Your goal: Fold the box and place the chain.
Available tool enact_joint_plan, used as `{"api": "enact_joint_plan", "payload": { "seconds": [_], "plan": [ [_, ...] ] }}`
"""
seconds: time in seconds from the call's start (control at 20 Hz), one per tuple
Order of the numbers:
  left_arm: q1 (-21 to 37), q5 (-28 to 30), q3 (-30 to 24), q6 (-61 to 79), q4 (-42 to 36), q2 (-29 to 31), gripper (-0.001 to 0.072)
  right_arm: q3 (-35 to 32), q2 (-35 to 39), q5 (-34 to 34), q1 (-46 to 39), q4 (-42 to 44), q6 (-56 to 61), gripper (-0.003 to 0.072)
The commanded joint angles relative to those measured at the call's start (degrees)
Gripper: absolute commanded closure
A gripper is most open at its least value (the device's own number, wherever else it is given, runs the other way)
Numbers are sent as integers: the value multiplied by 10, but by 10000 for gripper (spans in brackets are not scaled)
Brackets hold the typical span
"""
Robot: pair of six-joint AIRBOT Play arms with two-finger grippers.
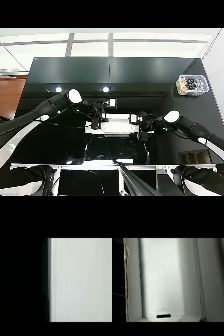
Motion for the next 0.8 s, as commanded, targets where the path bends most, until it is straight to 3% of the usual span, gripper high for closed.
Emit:
{"api": "enact_joint_plan", "payload": {
  "seconds": [0.0, 0.05, 0.3, 0.35, 0.5, 0.6, 0.7, 0.75],
  "plan": [
    [0, 0, 0, 0, 0, 0, 684, 0, 0, 0, 0, 0, 0, 111],
    [0, -1, 0, 0, 0, 0, 684, 0, 0, 0, 0, -1, 1, 225],
    [1, -28, 14, 0, 3, 1, 672, 0, 0, 0, 0, -1, 1, 225],
    [1, -40, 21, 0, 8, 5, 554, 0, 0, 0, 0, -1, 1, 225],
    [5, -75, 38, -85, 12, 35, 104, 0, 0, -1, 0, -1, 2, 225],
    [10, -113, 47, -134, 48, 65, 86, 0, 0, -1, 0, -1, 4, 225],
    [11, -124, 47, -214, 135, 104, 91, 0, 0, -1, 0, -1, 6, 225],
    [12, -131, 47, -263, 185, 121, 147, 0, 0, -1, 0, 0, 6, 225]
  ]
}}
